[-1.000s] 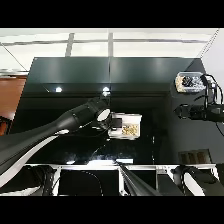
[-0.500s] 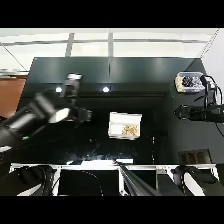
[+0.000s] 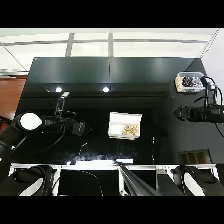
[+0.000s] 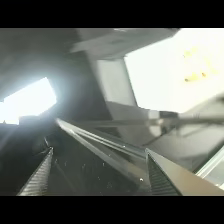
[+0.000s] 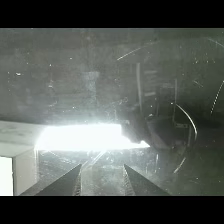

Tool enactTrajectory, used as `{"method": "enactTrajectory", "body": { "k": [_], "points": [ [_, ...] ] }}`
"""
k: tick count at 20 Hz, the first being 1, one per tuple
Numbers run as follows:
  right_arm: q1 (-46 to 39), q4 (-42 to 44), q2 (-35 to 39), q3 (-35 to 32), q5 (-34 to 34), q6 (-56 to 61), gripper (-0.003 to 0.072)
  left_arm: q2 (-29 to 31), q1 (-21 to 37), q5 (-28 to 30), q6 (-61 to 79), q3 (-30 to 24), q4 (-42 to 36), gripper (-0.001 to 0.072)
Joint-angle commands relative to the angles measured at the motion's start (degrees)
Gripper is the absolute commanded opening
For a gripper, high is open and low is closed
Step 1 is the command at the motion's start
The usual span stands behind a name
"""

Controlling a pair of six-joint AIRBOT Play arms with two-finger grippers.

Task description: Fold the box and place the chain.

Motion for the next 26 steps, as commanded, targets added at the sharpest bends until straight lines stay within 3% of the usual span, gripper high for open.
{"method": "enactTrajectory", "body": {
  "k": [1,5,10,12,15,19,26],
  "points": [
    [0.0,0.0,0.0,0.0,0.3,2.1,0.0317,-1.5,-0.4,2.7,35.5,-2.2,-10.7,0.0712],
    [0.0,0.7,0.0,0.0,0.4,2.7,0.0318,-4.3,-3.1,9.1,52.2,-1.9,-10.5,0.071],
    [0.0,1.5,0.0,0.0,0.4,4.0,0.0318,-11.0,-3.8,9.6,57.8,1.6,-7.5,0.0708],
    [0.0,1.5,0.0,0.0,0.4,4.2,0.0317,-13.4,-3.9,7.8,61.9,3.9,-7.5,0.0708],
    [0.0,1.5,0.0,0.0,0.4,4.7,0.0317,-18.5,-3.9,0.0,68.4,9.3,-7.5,0.0707],
    [0.0,1.5,0.0,0.0,0.4,4.7,0.0317,-25.0,-3.9,-3.8,71.1,13.1,-7.9,0.0708],
    [0.0,1.5,0.0,0.0,-0.1,4.7,0.0317,-26.6,-5.4,-3.2,72.1,13.2,-12.3,0.0708]
  ]
}}
